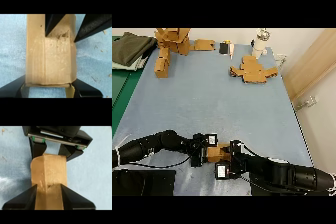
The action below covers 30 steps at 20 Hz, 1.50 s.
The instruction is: Fold the box.
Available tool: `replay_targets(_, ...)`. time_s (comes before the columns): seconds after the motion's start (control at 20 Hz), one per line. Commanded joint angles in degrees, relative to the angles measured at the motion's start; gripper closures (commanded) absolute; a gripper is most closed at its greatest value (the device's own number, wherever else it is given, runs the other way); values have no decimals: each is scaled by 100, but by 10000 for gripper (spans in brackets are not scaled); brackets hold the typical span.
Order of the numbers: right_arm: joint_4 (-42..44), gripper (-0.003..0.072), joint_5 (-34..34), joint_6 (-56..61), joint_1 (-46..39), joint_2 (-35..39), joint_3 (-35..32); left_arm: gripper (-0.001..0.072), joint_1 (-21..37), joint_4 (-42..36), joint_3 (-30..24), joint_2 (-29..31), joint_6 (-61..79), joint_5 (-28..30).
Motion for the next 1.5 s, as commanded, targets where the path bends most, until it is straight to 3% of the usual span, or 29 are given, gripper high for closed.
replay_targets(0.0,-804,226,-251,758,199,-2,0,189,-2,0,0,4,2,0)
replay_targets(0.6,-1106,234,-127,758,225,-195,4,188,-2,0,0,4,2,2)
replay_targets(0.7,-1099,304,-153,758,323,-142,15,189,-2,0,0,4,2,2)
replay_targets(1.45,-1377,311,-170,756,354,76,153,189,-2,2,0,4,2,2)
